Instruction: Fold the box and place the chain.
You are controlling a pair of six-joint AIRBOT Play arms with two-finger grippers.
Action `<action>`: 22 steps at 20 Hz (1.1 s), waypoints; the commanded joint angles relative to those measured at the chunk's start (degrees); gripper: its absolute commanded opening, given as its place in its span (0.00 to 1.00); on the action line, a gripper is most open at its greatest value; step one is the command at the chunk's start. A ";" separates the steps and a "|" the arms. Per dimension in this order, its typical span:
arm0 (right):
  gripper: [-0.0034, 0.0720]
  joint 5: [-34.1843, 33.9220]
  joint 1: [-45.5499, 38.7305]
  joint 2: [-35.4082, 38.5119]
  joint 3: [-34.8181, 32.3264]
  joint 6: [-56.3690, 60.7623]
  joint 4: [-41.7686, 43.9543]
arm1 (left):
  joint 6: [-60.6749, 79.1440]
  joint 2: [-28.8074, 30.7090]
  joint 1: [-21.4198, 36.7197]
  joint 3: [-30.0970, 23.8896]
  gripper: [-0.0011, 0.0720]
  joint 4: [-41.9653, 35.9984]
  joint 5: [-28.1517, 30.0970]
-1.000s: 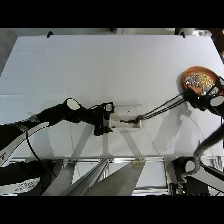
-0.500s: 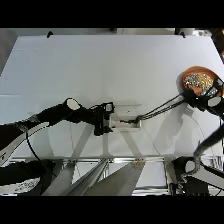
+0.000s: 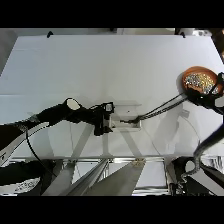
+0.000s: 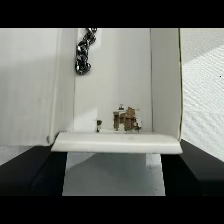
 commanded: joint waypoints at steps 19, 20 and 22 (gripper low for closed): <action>0.07 43.82 13.33 41.46 0.04 -14.14 36.48 | 0.00 0.02 -0.02 0.07 0.41 0.02 0.00; 0.07 44.24 13.33 41.46 0.04 -14.51 37.55 | 0.00 0.02 -0.02 0.07 0.41 0.02 0.00; 0.07 44.24 13.33 41.46 0.04 -15.37 38.69 | 0.00 0.02 -0.02 0.07 0.41 0.02 0.00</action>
